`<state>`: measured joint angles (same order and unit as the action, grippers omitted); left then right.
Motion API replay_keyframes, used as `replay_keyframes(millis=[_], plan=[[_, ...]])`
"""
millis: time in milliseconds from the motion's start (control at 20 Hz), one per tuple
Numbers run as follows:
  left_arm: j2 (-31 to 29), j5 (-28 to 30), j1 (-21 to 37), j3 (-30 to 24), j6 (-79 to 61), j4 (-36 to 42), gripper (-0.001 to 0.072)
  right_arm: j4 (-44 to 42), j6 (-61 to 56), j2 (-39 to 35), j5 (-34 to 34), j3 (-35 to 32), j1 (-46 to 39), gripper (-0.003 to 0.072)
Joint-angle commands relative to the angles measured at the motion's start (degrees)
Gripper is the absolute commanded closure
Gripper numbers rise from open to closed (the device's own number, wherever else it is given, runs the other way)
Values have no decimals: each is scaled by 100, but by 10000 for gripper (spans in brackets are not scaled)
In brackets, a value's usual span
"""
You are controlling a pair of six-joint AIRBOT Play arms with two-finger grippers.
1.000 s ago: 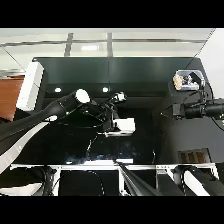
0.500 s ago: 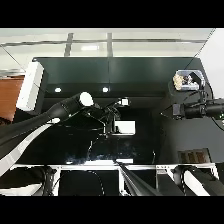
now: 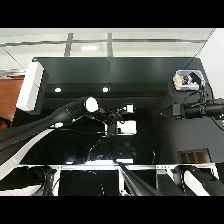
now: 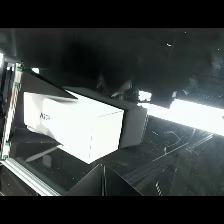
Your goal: Fold the box and place the chain.
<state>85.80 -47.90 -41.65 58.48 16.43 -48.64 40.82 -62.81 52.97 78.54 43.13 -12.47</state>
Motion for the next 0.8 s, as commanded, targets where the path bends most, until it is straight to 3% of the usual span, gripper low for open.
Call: replay_keyframes(millis=[0, 250, 750], plan=[[-105, -46, 68, 33, 52, -83, 4, -2, -4, -2, 31, 4, -2, 673], [-109, -649, 94, 328, 168, -83, 3, -2, -42, -2, 33, 4, -2, 673], [-107, -660, -63, 393, 262, -420, -7, -2, -46, -2, 33, 4, -2, 673]])
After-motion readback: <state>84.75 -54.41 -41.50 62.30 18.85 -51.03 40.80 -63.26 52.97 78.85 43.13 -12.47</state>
